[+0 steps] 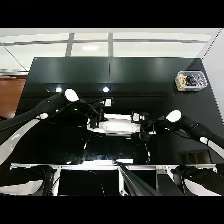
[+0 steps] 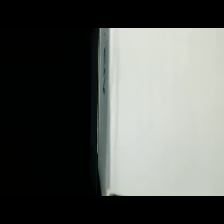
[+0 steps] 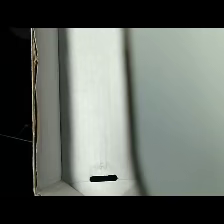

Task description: Fold the box and place the chain.

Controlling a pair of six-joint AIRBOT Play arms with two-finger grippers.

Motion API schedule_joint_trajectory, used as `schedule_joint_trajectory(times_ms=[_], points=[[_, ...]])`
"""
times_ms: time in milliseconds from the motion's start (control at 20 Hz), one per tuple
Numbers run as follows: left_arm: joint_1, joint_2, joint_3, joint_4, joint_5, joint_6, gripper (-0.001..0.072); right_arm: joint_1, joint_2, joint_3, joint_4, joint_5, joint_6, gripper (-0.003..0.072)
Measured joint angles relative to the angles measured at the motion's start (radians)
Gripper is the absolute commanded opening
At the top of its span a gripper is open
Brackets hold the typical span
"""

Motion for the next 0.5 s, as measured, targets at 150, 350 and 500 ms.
schedule_joint_trajectory(times_ms=[150, 350, 500], points=[[0.0, 0.0, 0.0, -0.007, -0.002, 0.0, 0.0032, 0.0, 0.0, 0.0, -0.002, -0.005, 0.005, 0.049], [0.0, 0.004, -0.001, -0.01, -0.002, -0.033, 0.0315, 0.0, 0.0, 0.001, -0.008, -0.001, 0.008, 0.0489], [0.001, 0.032, -0.002, 0.0, -0.003, -0.082, 0.0315, 0.0, -0.001, 0.001, -0.017, 0.01, 0.003, 0.0488]])
